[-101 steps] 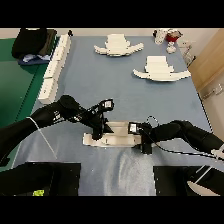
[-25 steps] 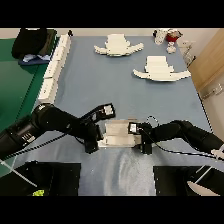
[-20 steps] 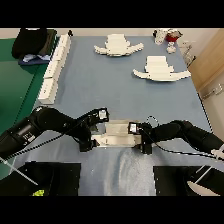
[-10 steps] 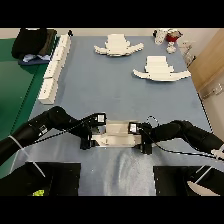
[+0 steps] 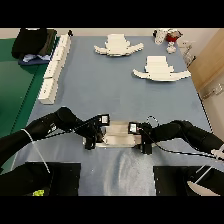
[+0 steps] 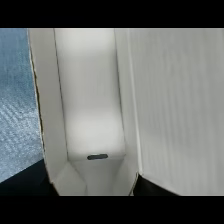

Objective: Fold the box.

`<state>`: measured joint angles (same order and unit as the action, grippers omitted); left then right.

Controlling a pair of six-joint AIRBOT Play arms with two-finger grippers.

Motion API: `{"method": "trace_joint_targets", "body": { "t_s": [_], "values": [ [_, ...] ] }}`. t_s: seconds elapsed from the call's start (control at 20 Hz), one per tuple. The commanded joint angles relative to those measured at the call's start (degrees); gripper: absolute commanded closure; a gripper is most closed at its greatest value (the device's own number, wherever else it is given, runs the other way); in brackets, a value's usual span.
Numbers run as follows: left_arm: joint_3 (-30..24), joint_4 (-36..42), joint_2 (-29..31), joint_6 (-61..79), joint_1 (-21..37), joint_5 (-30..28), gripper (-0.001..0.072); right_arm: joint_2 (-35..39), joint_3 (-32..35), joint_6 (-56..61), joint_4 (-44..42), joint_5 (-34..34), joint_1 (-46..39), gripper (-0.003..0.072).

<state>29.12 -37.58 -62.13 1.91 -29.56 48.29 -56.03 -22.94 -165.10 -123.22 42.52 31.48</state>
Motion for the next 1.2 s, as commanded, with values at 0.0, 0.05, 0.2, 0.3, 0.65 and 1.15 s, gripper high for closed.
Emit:
{"method": "trace_joint_targets", "body": {
  "t_s": [0.0,0.05,0.2,0.3,0.65,1.15],
  "values": [
    [0.0,3.0,-0.5,4.3,-1.5,-0.4,0.0545,0.0,-0.1,0.0,0.0,0.0,0.0,0.0181],
    [0.0,3.7,-0.7,5.9,-1.9,-0.6,0.0545,0.0,-0.1,0.0,0.0,0.0,0.0,0.0181],
    [0.0,5.5,-1.3,6.3,-3.0,-3.6,0.0545,0.0,-0.1,0.0,0.0,0.0,0.0,0.0181],
    [0.0,6.5,-1.9,6.3,-3.7,-3.8,0.0544,0.0,-0.1,0.0,0.0,0.0,0.0,0.0180],
    [0.0,6.7,-2.6,6.0,-3.6,-3.8,0.0115,0.0,-0.1,0.0,0.0,0.0,0.0,0.0181],
    [4.8,-19.3,5.9,-51.2,-1.6,4.0,0.0697,0.0,-0.1,0.0,0.0,0.0,0.0,0.0181]
  ]
}}
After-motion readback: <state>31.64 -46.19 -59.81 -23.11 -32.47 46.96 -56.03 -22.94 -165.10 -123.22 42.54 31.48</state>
